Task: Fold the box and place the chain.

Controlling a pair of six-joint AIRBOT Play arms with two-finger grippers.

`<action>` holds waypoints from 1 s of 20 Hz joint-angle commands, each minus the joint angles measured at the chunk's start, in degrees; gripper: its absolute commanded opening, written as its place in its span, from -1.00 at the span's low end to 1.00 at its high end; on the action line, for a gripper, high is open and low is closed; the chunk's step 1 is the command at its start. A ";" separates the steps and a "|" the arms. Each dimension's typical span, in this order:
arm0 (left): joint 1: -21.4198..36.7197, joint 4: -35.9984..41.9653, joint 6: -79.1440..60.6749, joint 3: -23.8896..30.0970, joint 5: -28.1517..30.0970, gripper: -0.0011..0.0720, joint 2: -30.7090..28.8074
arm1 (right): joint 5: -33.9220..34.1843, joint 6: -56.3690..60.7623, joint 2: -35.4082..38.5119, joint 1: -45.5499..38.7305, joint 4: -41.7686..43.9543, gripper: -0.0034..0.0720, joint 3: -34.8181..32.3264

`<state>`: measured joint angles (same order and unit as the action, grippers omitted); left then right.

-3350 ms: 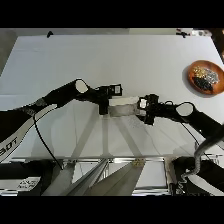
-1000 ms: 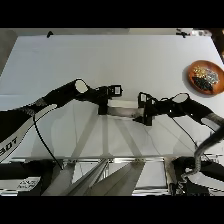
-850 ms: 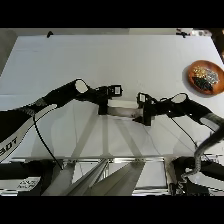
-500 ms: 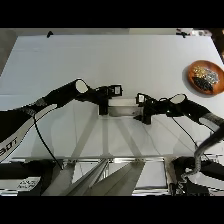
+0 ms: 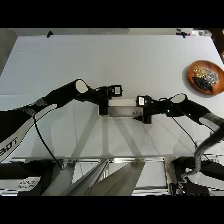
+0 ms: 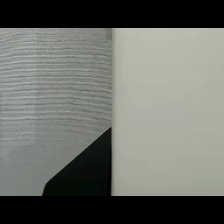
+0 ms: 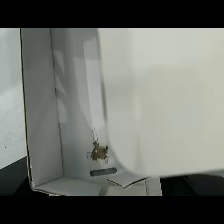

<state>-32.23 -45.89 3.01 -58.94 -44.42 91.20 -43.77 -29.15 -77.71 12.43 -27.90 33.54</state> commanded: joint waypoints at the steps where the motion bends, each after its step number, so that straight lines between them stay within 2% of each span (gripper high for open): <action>1: 0.00 -0.02 0.00 0.00 0.02 -0.93 -0.02 | -0.39 -1.38 -0.04 0.02 1.44 0.88 0.02; 5: 0.00 -0.02 0.00 0.00 0.02 -0.93 -0.02 | -0.61 -1.38 -0.15 0.02 1.42 0.91 0.02; 8: 0.00 -0.02 0.00 0.00 0.02 -0.93 -0.02 | -1.44 -1.38 -1.46 0.13 1.40 0.83 0.02; 20: 0.00 -0.02 0.00 0.00 0.02 -0.93 -0.02 | -3.41 -0.66 -1.88 0.59 1.44 0.80 0.02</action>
<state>-32.21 -45.93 2.98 -58.94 -44.45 91.20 -46.06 -30.06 -79.57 12.95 -26.52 33.54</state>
